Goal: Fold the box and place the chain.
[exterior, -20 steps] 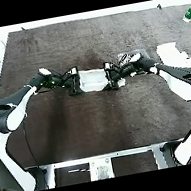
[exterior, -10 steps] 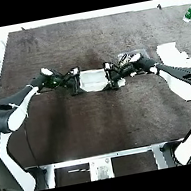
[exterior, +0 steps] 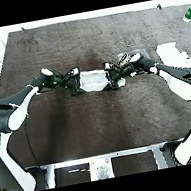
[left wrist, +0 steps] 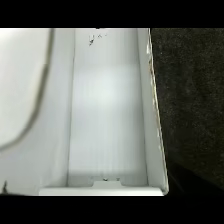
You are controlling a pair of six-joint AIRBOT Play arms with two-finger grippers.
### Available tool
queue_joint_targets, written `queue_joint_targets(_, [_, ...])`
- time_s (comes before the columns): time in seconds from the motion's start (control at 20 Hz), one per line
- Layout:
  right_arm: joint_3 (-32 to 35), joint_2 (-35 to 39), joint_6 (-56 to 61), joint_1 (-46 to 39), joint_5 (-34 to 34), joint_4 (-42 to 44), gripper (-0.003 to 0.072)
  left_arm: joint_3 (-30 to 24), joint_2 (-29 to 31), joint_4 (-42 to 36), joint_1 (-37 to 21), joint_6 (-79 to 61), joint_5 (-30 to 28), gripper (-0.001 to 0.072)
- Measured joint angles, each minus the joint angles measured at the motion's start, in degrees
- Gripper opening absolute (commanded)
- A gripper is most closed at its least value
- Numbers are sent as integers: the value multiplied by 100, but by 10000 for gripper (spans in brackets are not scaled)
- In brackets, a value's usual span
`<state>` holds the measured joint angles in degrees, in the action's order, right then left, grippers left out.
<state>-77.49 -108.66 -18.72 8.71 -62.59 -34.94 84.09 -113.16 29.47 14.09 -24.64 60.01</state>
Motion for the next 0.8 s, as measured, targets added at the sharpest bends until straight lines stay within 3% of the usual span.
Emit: queue_joint_targets(0.8, [0, 0, 0, -2, -7, 0, 582, 7, -2, 337, 11, 15, -52, 521])
